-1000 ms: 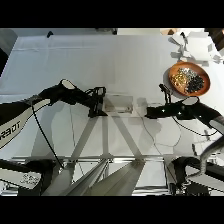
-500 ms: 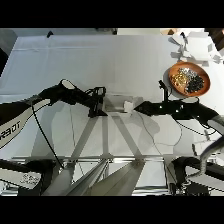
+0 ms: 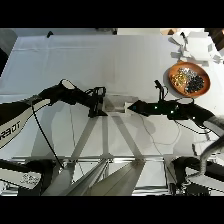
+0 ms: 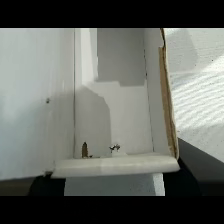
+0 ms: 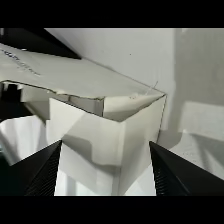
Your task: Fold the box and place the chain.
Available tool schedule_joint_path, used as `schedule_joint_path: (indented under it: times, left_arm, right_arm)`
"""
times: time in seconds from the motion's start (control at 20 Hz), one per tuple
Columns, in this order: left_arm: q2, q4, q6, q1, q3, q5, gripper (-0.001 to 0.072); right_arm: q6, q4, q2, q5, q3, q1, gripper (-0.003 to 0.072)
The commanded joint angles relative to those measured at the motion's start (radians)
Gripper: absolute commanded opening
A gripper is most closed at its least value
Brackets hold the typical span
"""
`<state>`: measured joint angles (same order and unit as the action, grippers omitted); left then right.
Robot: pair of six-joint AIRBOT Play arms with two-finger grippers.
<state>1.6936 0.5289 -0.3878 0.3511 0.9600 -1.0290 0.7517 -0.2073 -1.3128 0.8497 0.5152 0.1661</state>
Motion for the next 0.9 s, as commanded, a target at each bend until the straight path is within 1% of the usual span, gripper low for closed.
schedule_joint_path:
  times: [0.0, 0.25, 0.6, 0.7, 0.75, 0.8, 0.85]
  left_arm:
    - [0.0, 0.0, 0.0, 0.0, 0.0, 0.0, 0.0141]
    - [0.0, 0.0, 0.0, 0.0, 0.0, 0.0, 0.0141]
    - [0.0, 0.0, 0.0, 0.0, 0.0, 0.0, 0.0141]
    - [0.0, 0.0, 0.0, 0.0, 0.0, 0.0, 0.0141]
    - [0.0, 0.0, 0.0, 0.0, 0.0, 0.0, 0.0141]
    - [0.0, 0.0, 0.0, 0.0, 0.0, 0.0, 0.0141]
    - [0.0, 0.0, 0.0, 0.0, 0.0, 0.0, 0.0141]
  right_arm:
    - [-0.002, 0.002, 0.0, -0.12, 0.0, 0.062, 0.0586]
    - [-0.002, -0.002, 0.002, -0.276, 0.002, 0.111, 0.0578]
    - [0.012, 0.008, 0.002, -0.26, 0.027, 0.159, 0.0588]
    - [0.053, 0.004, 0.005, -0.259, 0.027, 0.159, 0.0589]
    - [0.056, 0.002, 0.008, -0.259, 0.027, 0.159, 0.0605]
    - [0.056, 0.002, 0.014, -0.259, 0.027, 0.159, 0.0673]
    - [0.056, 0.002, 0.024, -0.258, 0.028, 0.159, 0.0689]
